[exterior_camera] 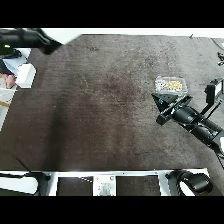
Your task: Fold the box and place the chain.
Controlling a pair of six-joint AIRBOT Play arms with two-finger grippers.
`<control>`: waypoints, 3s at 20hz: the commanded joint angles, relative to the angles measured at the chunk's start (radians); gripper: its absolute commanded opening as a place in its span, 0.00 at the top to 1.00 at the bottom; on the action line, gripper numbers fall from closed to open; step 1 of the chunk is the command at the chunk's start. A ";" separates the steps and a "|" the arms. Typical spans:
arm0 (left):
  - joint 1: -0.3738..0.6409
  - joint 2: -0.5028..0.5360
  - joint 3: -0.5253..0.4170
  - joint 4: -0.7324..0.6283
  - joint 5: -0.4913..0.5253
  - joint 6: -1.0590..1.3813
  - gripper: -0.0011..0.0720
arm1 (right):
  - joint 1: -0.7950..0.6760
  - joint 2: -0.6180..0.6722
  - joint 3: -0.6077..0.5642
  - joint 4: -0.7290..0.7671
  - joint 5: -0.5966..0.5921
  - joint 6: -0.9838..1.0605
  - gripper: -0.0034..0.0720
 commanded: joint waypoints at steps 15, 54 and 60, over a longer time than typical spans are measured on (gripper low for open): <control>0.735 0.570 -0.960 0.101 0.029 -0.008 0.98 | -0.001 0.001 -0.001 -0.087 -0.015 0.003 0.98; 0.744 0.531 -1.003 0.249 0.209 0.057 0.00 | -0.002 0.002 0.000 -0.030 -0.075 0.034 0.98; 0.682 0.548 -0.834 -0.254 0.061 0.169 0.75 | -0.002 0.002 0.000 -0.027 -0.075 0.034 0.98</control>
